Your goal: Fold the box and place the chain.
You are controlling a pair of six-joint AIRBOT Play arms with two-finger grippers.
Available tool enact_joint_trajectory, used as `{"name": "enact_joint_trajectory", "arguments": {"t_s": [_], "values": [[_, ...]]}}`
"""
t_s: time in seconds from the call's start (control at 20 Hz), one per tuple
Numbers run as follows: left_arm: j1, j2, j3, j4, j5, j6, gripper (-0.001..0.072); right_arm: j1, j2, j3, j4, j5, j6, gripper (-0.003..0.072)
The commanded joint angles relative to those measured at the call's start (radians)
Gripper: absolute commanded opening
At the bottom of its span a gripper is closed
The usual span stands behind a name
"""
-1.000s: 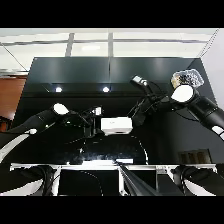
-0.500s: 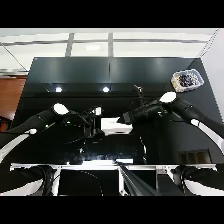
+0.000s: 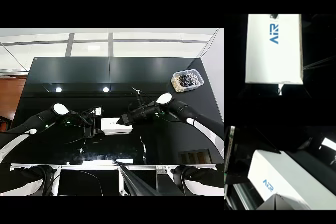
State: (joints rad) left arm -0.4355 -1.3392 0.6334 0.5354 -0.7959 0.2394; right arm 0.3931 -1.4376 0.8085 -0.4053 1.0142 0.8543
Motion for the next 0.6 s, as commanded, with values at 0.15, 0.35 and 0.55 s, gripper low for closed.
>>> {"name": "enact_joint_trajectory", "arguments": {"t_s": [0.15,0.35,0.55], "values": [[0.0,-0.001,0.0,-0.002,0.0,-0.003,0.0396,0.001,0.011,0.022,-0.013,0.023,0.003,0.0014],[0.001,-0.001,0.001,-0.002,-0.001,-0.003,0.0396,-0.058,0.106,0.101,-0.014,0.183,0.004,0.0013],[0.001,-0.001,0.001,-0.002,0.0,-0.006,0.0396,-0.215,0.319,0.118,-0.181,0.291,0.08,0.0013]]}}
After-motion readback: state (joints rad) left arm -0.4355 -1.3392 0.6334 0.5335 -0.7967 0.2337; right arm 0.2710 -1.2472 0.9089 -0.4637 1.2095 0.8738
